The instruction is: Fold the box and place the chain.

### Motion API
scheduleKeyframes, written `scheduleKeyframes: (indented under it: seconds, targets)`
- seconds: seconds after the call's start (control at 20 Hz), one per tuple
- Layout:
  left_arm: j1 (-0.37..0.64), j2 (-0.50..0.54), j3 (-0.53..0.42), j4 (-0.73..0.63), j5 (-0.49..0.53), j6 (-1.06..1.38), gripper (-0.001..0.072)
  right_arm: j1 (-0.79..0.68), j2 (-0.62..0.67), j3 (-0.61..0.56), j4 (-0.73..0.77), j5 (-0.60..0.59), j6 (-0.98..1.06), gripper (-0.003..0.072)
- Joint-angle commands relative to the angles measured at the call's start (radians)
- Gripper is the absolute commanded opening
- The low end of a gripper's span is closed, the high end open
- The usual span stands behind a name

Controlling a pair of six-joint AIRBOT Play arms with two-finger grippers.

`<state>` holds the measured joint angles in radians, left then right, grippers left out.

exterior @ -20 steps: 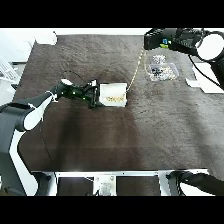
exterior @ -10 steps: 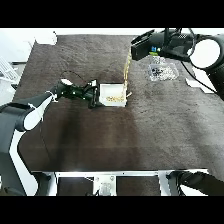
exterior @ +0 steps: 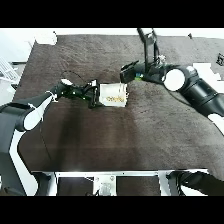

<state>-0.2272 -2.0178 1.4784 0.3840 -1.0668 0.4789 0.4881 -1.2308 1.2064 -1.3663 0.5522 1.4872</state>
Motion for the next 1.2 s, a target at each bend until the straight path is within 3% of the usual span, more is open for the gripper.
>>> scheduleKeyframes:
  seconds: [0.0, 0.4, 0.45, 0.5, 0.65, 0.7, 0.75, 0.9, 1.15]
  targets:
    - [0.001, 0.001, 0.000, 0.000, 0.000, 0.000, 0.0361, 0.016, -0.038, -0.109, 0.062, -0.117, 0.006, 0.0006]
    - [0.001, 0.001, 0.000, 0.000, 0.000, 0.000, 0.0361, 0.018, -0.200, -0.188, 0.095, -0.189, 0.005, 0.0007]
    - [0.001, 0.001, 0.000, 0.000, 0.001, 0.000, 0.0361, 0.018, -0.203, -0.188, 0.095, -0.187, 0.003, 0.0074]
    - [0.001, 0.001, 0.000, 0.000, 0.001, 0.000, 0.0361, 0.016, -0.203, -0.188, 0.090, -0.187, -0.007, 0.0251]
    - [0.001, 0.001, 0.000, 0.000, 0.000, 0.000, 0.0361, -0.008, -0.199, -0.188, 0.030, -0.185, -0.007, 0.0314]
    - [0.001, 0.001, 0.000, 0.000, 0.000, 0.000, 0.0361, -0.024, -0.193, -0.188, 0.002, -0.185, -0.006, 0.0399]
    - [0.001, 0.001, 0.000, 0.000, 0.001, 0.000, 0.0361, -0.043, -0.184, -0.188, -0.028, -0.183, -0.007, 0.0562]
    - [0.001, 0.001, 0.000, 0.000, 0.000, 0.000, 0.0361, -0.130, -0.166, -0.188, -0.105, -0.177, -0.117, 0.0573]
    - [0.001, 0.001, 0.000, 0.000, 0.001, 0.000, 0.0361, -0.278, -0.175, -0.188, -0.050, -0.178, -0.750, 0.0574]
